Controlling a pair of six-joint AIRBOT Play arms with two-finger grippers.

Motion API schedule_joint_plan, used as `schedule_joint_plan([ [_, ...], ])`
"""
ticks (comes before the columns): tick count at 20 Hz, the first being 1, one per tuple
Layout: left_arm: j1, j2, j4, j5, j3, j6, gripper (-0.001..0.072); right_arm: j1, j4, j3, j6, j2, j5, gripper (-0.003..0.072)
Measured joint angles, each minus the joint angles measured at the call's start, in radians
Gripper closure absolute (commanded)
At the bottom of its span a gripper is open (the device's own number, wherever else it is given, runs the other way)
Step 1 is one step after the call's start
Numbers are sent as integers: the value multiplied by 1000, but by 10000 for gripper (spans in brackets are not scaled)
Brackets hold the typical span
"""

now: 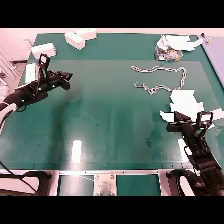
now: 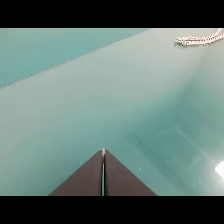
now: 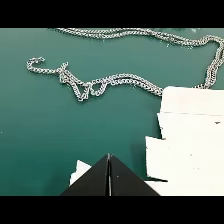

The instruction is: Fold the box and place the chain.

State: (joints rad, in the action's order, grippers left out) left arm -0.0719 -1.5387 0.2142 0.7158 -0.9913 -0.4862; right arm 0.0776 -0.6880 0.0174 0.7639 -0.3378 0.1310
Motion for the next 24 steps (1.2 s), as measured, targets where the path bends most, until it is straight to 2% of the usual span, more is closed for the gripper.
schedule_joint_plan([
  [2, 0, 0, 0, 0, 0, 0, 689, 0, 0, 0, -1, 0, 0, 659],
  [3, 0, 0, 0, 0, 0, 0, 689, 0, -1, -1, -6, 0, 5, 481],
  [4, 0, 0, 0, 0, 0, 0, 689, 1, -1, -10, -13, 0, 19, 411],
  [6, 0, 0, 0, 0, 0, 0, 689, 4, -2, -59, -38, -2, 20, 366],
  [8, 0, 0, 0, 0, 0, 0, 689, 5, -1, -146, -54, -12, -47, 366],
  [11, 0, 0, 0, 0, 0, 0, 689, 7, 4, -315, -18, -55, -212, 366],
  [15, 0, 0, 0, 0, 0, 0, 689, 8, -69, -559, 166, -165, -460, 366],
  [18, 0, 0, 0, 0, 0, 0, 689, 47, -233, -725, 399, -271, -618, 366],
  [20, 0, 0, 0, 0, 0, 0, 689, 109, -373, -806, 550, -331, -681, 366],
  [24, 0, 0, 0, 0, 0, 0, 689, 294, -662, -895, 835, -434, -763, 367],
])
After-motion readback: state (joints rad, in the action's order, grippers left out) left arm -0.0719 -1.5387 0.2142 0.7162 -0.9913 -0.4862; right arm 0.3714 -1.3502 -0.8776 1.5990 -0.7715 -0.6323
